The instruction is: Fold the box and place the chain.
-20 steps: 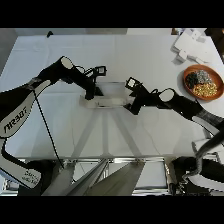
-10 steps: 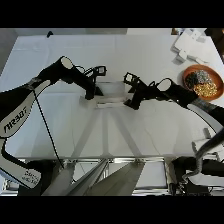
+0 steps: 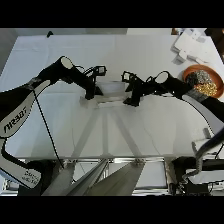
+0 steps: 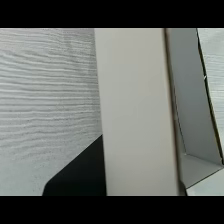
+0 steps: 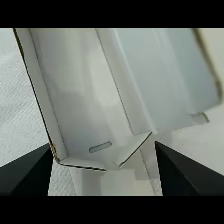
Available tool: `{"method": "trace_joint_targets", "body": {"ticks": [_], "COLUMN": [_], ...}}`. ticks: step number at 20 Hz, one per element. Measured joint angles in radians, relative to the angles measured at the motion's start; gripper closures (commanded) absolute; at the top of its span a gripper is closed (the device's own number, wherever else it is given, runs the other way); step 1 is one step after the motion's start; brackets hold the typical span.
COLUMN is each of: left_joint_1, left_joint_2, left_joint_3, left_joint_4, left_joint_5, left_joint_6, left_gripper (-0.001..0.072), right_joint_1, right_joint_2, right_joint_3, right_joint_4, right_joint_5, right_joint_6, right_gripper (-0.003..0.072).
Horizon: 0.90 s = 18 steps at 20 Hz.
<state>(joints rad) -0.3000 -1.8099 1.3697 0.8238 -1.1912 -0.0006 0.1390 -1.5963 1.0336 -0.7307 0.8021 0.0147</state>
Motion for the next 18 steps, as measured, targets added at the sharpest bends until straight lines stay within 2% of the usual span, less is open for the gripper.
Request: {"method": "trace_joint_targets", "body": {"ticks": [14, 18], "left_joint_1": [0.0, 0.0], "left_joint_2": [0.0, 0.0], "left_joint_3": [0.0, 0.0], "left_joint_4": [0.001, 0.0], "left_joint_5": [-0.005, -0.005], "left_joint_6": [0.0, 0.0], "left_gripper": [0.0699, 0.0699], "right_joint_1": [-0.052, -0.053], "right_joint_2": [-0.105, -0.13], "right_joint_3": [0.057, 0.058], "right_joint_4": [0.158, 0.182], "right_joint_5": [0.179, 0.195], "right_joint_6": [-0.151, -0.189], "right_gripper": [-0.0009, -0.0009]}}
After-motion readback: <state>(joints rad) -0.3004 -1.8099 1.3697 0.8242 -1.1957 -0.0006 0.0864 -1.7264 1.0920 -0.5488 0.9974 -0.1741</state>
